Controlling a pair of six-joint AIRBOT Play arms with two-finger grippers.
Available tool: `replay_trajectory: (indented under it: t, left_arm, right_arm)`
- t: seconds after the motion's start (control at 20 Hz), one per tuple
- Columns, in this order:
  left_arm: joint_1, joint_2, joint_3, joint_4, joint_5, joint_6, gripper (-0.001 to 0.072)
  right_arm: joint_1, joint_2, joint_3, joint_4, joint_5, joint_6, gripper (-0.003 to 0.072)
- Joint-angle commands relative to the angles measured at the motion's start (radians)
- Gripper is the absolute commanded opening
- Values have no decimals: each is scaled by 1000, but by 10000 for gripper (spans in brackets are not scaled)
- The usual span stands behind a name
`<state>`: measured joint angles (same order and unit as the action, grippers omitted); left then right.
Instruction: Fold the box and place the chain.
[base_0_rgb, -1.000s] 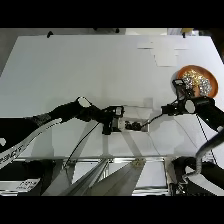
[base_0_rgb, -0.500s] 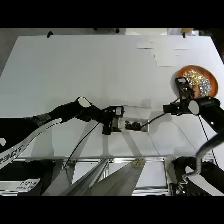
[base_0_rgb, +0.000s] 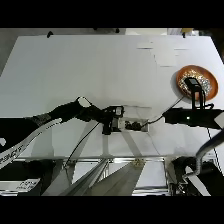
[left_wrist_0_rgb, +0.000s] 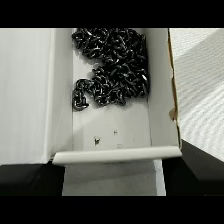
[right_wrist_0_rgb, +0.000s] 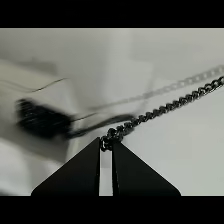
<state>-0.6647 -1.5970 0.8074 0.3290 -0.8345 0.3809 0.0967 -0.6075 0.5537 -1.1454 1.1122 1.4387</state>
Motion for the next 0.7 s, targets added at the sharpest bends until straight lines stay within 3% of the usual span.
replay_trajectory:
  t: [0.0, 0.4, 0.65]
  left_arm:
    - [0, 1, 1, 0, 0, 0, 135]
    - [0, 1, 1, 0, 0, 0, 135]
    - [0, 0, 1, 0, 0, 0, 135]
  right_arm:
    - [0, 82, 1, 324, 119, -114, 17]
    - [0, 93, 1, 602, 92, -221, 17]
    - [36, 92, 1, 622, -19, -237, 17]
